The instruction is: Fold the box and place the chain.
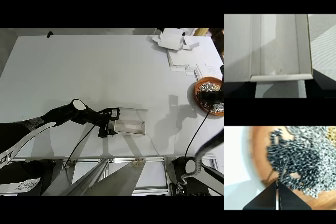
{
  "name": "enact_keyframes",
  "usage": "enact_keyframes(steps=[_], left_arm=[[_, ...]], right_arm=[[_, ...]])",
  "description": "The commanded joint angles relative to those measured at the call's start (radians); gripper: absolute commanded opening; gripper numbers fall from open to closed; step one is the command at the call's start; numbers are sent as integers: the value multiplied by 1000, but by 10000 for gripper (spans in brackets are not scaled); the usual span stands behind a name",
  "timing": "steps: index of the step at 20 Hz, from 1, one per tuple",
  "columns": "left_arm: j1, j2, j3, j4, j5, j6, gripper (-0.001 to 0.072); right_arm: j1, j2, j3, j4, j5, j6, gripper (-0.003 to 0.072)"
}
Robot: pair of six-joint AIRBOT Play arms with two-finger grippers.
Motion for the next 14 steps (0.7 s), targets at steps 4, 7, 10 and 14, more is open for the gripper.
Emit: enact_keyframes(steps=[4, 7, 10, 14], left_arm=[[1, 0, 0, 0, 0, 0, 272], [1, 1, 0, 0, 0, 0, 272], [1, 0, 0, 0, 0, 0, 272], [1, 0, 0, 0, 0, 0, 272]], right_arm=[[85, 187, 1, 117, 103, -33, 20], [173, 304, 1, 336, 217, -194, 20], [288, 417, 1, 466, 370, -277, 20], [510, 529, 1, 550, 512, -326, 20]])
